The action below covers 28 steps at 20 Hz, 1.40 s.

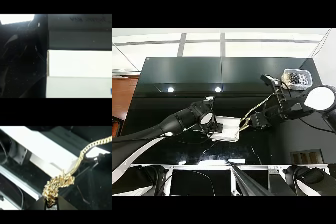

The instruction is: Fold the box and place the chain.

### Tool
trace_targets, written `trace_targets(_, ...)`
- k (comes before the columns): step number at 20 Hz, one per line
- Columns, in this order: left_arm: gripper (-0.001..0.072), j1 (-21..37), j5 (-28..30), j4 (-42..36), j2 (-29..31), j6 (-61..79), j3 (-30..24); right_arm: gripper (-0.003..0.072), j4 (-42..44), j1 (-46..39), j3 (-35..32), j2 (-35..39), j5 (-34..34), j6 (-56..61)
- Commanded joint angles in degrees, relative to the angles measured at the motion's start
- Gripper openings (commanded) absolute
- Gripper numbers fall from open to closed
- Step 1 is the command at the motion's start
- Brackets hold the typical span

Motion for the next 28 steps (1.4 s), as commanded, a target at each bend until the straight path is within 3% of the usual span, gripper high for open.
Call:
trace_targets(1,0.0032,0.1,0.0,0.0,0.0,0.0,0.0,0.0010,2.5,-0.5,-0.1,0.1,1.5,-1.5)
trace_targets(8,0.0032,0.1,0.0,0.0,0.0,0.0,0.0,0.0011,16.4,0.3,-5.1,-3.3,-5.0,-8.1)
trace_targets(16,0.0032,0.1,0.0,0.0,0.0,0.0,0.0,0.0030,12.0,4.8,-5.2,-9.6,-9.4,-7.8)
trace_targets(18,0.0032,0.1,0.0,0.0,0.0,0.0,0.0,0.0397,12.0,4.5,-5.2,-9.6,-9.1,-7.7)
trace_targets(20,0.0032,0.1,0.0,0.0,0.0,0.0,0.0,0.0394,11.6,1.1,-5.1,-9.1,-4.6,-7.7)
trace_targets(22,0.0032,0.1,0.0,0.0,0.0,0.0,0.0,0.0394,7.3,-5.4,-5.1,-7.2,-1.0,-7.7)
trace_targets(24,0.0032,0.1,0.0,0.0,0.0,0.0,0.0,0.0394,-1.0,-12.9,-5.1,-5.6,-1.6,-7.4)
trace_targets(28,0.0032,0.1,-0.1,0.0,0.0,0.0,0.0,0.0393,-19.5,-23.3,-5.6,-5.8,-14.0,-0.8)
